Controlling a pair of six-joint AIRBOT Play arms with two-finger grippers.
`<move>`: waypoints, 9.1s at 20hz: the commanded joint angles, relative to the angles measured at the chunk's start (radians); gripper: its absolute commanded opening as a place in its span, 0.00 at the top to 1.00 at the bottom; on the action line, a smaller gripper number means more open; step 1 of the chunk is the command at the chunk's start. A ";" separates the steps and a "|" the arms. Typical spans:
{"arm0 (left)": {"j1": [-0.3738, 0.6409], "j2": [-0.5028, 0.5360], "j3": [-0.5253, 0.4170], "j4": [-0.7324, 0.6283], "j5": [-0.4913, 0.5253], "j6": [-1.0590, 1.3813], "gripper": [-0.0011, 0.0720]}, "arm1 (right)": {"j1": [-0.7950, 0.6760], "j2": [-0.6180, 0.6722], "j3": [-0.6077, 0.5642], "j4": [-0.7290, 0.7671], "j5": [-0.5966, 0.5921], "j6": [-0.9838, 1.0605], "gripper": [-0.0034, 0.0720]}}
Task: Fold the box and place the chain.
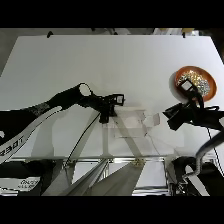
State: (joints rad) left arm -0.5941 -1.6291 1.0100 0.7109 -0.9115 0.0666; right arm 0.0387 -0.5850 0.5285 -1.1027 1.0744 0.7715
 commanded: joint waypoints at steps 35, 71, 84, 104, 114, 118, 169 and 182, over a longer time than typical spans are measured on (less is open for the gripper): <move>0.000 -0.001 0.000 0.001 -0.006 0.000 0.97 | 0.545 -0.093 -0.277 -0.112 -0.451 -0.440 0.14; 0.000 -0.001 0.000 0.002 -0.006 0.000 0.97 | 0.145 -0.507 -0.090 0.412 -0.234 -1.069 0.07; 0.000 -0.001 0.000 0.002 -0.006 0.000 0.97 | 0.145 -0.610 -0.090 0.426 -0.230 -1.091 0.42; 0.000 -0.001 0.000 0.001 -0.006 0.000 0.97 | 0.145 -0.610 -0.090 0.415 -0.228 -1.091 0.43; 0.002 0.001 0.000 0.007 -0.021 -0.017 0.97 | 0.145 -0.610 -0.090 0.415 -0.228 -1.091 0.43; 0.011 0.044 0.000 0.127 -0.039 -0.099 0.68 | 0.145 -0.610 -0.090 0.415 -0.228 -1.091 0.43; -0.085 0.288 -0.107 0.402 -0.087 -0.557 0.98 | 0.145 -0.610 -0.090 0.415 -0.225 -1.091 0.43; -0.087 0.238 -0.124 0.373 0.030 -0.273 0.67 | 0.145 -0.610 -0.090 0.415 -0.225 -1.091 0.43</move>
State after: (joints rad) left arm -0.6804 -1.3830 0.8867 1.0924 -0.9314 -0.2710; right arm 0.1844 -1.1954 0.4381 -0.6876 0.8482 -0.3199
